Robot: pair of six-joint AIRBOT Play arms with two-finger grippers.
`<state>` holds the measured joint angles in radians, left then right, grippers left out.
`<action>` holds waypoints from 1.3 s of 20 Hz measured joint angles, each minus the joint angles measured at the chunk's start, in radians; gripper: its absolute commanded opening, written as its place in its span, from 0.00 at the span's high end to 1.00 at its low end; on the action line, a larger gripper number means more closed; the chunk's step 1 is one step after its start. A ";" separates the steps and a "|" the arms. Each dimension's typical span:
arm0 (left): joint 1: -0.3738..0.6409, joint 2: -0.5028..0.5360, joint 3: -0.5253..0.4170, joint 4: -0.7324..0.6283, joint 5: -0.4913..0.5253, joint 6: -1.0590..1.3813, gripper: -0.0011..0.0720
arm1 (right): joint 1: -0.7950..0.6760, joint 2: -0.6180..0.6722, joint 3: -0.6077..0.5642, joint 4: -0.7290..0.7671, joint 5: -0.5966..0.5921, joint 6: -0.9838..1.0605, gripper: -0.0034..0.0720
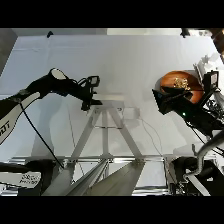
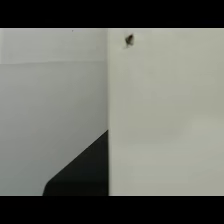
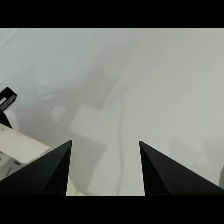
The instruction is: Fold the box and place the chain.
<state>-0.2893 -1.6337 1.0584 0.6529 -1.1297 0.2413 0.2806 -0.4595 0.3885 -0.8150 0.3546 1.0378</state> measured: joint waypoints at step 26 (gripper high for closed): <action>-0.023 -0.071 0.006 -0.113 0.048 0.159 0.98 | 0.000 0.000 0.000 -0.001 0.000 0.000 0.35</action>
<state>-0.3119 -1.7050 1.0649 0.5396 -1.0821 0.4000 0.2806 -0.4595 0.3885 -0.8162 0.3542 1.0382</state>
